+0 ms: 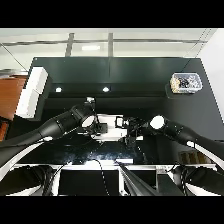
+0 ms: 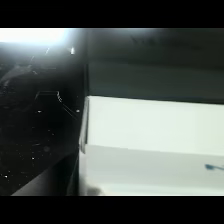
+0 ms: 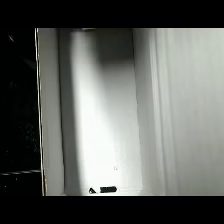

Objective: Fold the box and place the chain.

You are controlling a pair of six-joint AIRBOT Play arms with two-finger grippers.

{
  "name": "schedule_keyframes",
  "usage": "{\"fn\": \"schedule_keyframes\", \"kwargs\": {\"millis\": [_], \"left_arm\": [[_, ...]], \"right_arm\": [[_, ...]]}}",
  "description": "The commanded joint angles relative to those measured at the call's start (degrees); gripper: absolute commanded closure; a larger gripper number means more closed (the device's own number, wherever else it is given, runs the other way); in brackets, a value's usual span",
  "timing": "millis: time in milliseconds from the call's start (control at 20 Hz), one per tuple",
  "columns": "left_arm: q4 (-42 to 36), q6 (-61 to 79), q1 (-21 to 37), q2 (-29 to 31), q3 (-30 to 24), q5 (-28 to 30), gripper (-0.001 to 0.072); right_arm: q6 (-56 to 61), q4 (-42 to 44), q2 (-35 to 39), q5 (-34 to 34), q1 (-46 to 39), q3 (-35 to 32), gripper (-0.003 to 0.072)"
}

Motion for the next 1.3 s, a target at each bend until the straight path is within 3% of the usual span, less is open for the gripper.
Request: {"fn": "schedule_keyframes", "kwargs": {"millis": [0, 550, 600, 650, 900, 950, 1050, 1250], "left_arm": [[0.37, -0.37, 0.17, -0.09, 0.17, -0.46, 0.0433], [0.35, -1.27, 0.17, -0.87, 0.17, -0.33, 0.045], [0.35, -1.29, 0.17, -0.87, 0.17, -0.35, 0.0522], [0.24, -1.29, 0.17, -0.87, 0.17, -0.35, 0.0645], [0.11, -1.25, 0.07, -0.85, 0.63, -0.42, 0.065], [0.11, -1.27, 0.09, -0.85, 1.14, -0.61, 0.0598], [0.37, -1.27, 0.22, -0.85, 2.27, -0.87, 0.0312], [0.2, -1.25, 1.86, -1.05, 2.67, -2.27, 0.0291]], "right_arm": [[0.02, 0.0, -0.02, 0.0, -0.04, -0.02, 0.0279], [0.0, 0.0, -0.02, 0.0, -0.04, -0.02, 0.0279], [0.02, 0.0, -0.02, 0.0, -0.04, -0.02, 0.0279], [0.0, 0.0, -0.02, 0.0, -0.04, -0.02, 0.0279], [0.0, 0.0, -0.02, 0.0, -0.04, -0.04, 0.0279], [0.02, 0.0, -0.02, 0.0, -0.04, -0.02, 0.028], [0.02, 0.0, -0.02, 0.0, -0.04, -0.02, 0.028], [0.02, 0.0, -0.02, 0.0, -0.04, -0.02, 0.0279]]}}
